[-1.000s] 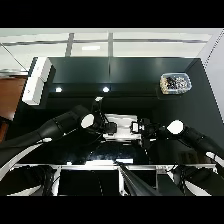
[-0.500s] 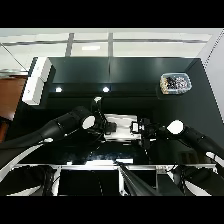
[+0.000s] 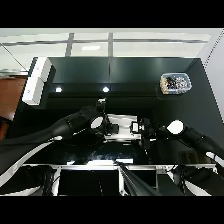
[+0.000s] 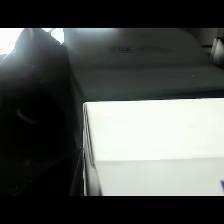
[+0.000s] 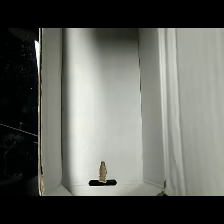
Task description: Fold the box and place the chain.
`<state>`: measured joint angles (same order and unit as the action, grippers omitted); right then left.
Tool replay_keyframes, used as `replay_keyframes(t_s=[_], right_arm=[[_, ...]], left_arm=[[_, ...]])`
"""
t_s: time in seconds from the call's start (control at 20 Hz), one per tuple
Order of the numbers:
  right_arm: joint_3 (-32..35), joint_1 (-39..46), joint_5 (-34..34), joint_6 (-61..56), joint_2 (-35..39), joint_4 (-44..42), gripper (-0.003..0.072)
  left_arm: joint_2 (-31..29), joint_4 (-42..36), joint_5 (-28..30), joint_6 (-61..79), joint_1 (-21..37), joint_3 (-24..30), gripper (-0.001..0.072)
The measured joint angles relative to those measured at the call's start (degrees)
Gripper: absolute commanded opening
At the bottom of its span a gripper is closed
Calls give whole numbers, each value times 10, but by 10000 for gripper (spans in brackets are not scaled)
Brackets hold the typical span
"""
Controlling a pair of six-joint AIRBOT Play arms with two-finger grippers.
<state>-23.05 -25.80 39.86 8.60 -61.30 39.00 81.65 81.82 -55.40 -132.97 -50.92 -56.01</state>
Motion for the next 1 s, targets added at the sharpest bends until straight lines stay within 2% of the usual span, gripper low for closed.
replay_keyframes(t_s=[0.05, 0.25, 0.35, 1.0], right_arm=[[0, 0, 0, 0, 0, 0, 477], [0, 0, 0, 0, 0, 0, 477], [0, 0, 0, 0, 0, 0, 477], [0, 0, 0, 0, 0, 0, 477]], left_arm=[[3, 4, -9, -6, -1, -6, 228], [9, 17, -25, -26, -3, -17, 221], [10, 21, -30, -34, -3, -19, 177], [25, 30, -44, -50, -3, -22, 175]])
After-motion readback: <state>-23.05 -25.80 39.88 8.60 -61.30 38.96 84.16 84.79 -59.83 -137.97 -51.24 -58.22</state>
